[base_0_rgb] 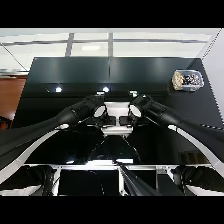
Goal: Fold the box and place the chain.
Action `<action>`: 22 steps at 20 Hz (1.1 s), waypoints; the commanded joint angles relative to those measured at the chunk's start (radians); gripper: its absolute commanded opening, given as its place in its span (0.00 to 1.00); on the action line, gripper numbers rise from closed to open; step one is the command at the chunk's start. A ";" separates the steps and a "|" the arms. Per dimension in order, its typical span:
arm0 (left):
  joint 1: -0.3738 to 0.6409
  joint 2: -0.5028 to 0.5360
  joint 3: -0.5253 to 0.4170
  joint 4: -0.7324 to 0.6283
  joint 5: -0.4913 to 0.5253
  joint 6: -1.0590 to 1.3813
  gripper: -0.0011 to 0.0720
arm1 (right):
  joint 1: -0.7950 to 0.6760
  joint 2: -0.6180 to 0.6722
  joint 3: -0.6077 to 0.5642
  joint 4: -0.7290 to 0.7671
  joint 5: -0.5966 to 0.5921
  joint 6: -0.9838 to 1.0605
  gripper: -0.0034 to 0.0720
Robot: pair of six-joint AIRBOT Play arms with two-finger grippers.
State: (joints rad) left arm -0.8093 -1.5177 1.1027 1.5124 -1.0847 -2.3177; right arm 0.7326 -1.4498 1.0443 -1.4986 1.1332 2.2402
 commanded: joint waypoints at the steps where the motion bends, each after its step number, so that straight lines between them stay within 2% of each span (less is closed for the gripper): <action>1: 0.000 0.000 0.001 -0.005 0.000 -0.002 0.05 | 0.001 0.000 0.002 0.006 -0.004 -0.009 0.06; 4: 0.000 0.000 0.001 -0.004 0.000 -0.002 0.05 | 0.001 0.001 0.001 0.006 -0.004 -0.019 0.07; 5: 0.000 0.000 0.001 -0.003 0.001 -0.002 0.05 | 0.000 0.003 0.002 0.005 -0.003 -0.019 0.21; 6: 0.000 0.000 0.001 -0.003 0.000 -0.001 0.05 | -0.002 0.011 0.002 0.006 -0.002 -0.022 0.55; 9: 0.000 0.000 0.001 -0.003 0.001 -0.001 0.05 | -0.004 0.079 0.005 -0.006 0.011 -0.124 0.56; 12: 0.001 0.000 0.001 -0.003 0.003 -0.001 0.05 | -0.005 0.240 0.005 -0.113 0.083 -0.217 0.56; 14: 0.001 0.000 0.001 0.001 0.003 0.000 0.05 | -0.005 0.387 0.004 -0.338 0.167 -0.233 0.54; 16: 0.001 0.000 0.001 0.001 0.008 0.000 0.05 | -0.055 0.502 -0.006 -0.616 0.192 -0.233 0.54; 18: 0.001 0.000 0.001 0.001 0.008 0.000 0.05 | -0.214 0.532 -0.024 -0.746 0.126 -0.233 0.54; 21: 0.001 0.000 0.001 0.002 0.008 0.000 0.05 | -0.557 0.491 -0.122 -0.666 -0.196 -0.227 0.54; 22: 0.002 0.000 0.001 0.002 0.008 0.000 0.05 | -0.652 0.459 -0.145 -0.620 -0.271 -0.227 0.57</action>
State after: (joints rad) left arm -0.8089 -1.5177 1.1030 1.5127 -1.0779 -2.3180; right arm 0.3344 -0.9733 0.9638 -2.1105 1.1046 2.0159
